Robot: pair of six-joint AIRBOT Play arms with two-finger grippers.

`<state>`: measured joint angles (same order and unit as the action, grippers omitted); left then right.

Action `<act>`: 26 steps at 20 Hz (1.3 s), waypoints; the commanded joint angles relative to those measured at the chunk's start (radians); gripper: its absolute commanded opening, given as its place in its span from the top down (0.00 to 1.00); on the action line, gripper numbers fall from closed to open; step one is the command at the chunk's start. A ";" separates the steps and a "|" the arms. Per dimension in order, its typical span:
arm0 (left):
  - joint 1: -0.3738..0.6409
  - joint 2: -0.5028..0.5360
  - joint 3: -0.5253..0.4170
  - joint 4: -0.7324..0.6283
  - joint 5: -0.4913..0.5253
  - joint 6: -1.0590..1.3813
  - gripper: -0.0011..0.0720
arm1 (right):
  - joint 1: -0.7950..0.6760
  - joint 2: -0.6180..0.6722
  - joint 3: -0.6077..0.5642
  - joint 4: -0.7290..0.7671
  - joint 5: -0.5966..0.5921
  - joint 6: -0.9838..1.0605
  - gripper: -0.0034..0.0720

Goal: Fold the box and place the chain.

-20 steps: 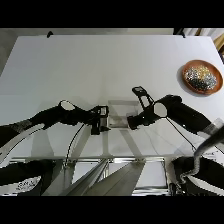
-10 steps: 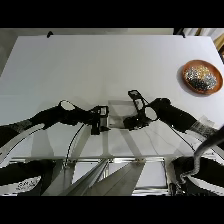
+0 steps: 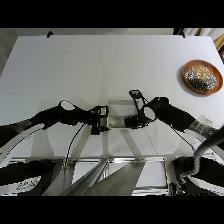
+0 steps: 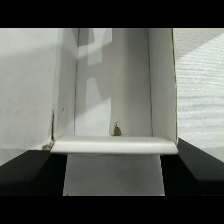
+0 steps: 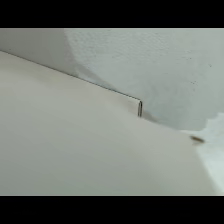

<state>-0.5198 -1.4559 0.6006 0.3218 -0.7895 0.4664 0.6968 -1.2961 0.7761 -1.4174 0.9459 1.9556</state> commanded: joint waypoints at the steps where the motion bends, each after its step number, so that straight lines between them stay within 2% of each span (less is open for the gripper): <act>1: 0.001 0.001 0.000 0.000 0.000 0.001 0.80 | 0.001 -0.001 0.001 0.003 0.004 0.032 0.71; 3: 0.001 0.001 0.000 0.000 0.000 0.001 0.80 | 0.001 -0.001 0.001 0.004 0.008 0.037 0.80; 4: 0.001 0.001 0.000 0.000 0.000 0.001 0.80 | 0.001 -0.001 0.001 0.003 0.011 0.037 0.91; 7: 0.001 0.001 0.000 0.000 0.000 0.001 0.80 | 0.001 -0.001 0.001 0.003 0.012 0.056 0.93; 8: 0.001 0.001 0.000 0.000 0.000 0.001 0.80 | 0.001 -0.001 0.001 0.003 0.011 0.060 0.88; 9: 0.001 0.001 0.000 0.000 0.000 0.001 0.80 | 0.001 -0.001 0.001 0.004 0.011 0.062 0.70; 10: 0.001 0.001 0.000 0.000 0.000 0.001 0.80 | 0.001 -0.001 0.001 0.004 0.013 0.065 0.66; 15: 0.001 0.001 0.000 0.000 0.000 0.001 0.80 | 0.001 -0.001 0.018 -0.015 0.051 0.117 0.65; 17: 0.001 0.001 0.000 0.000 0.000 0.001 0.80 | 0.001 -0.001 0.045 -0.055 0.084 0.164 0.56; 26: 0.001 0.001 0.000 0.000 0.000 0.001 0.80 | 0.039 -0.072 0.071 -0.090 0.117 0.249 0.55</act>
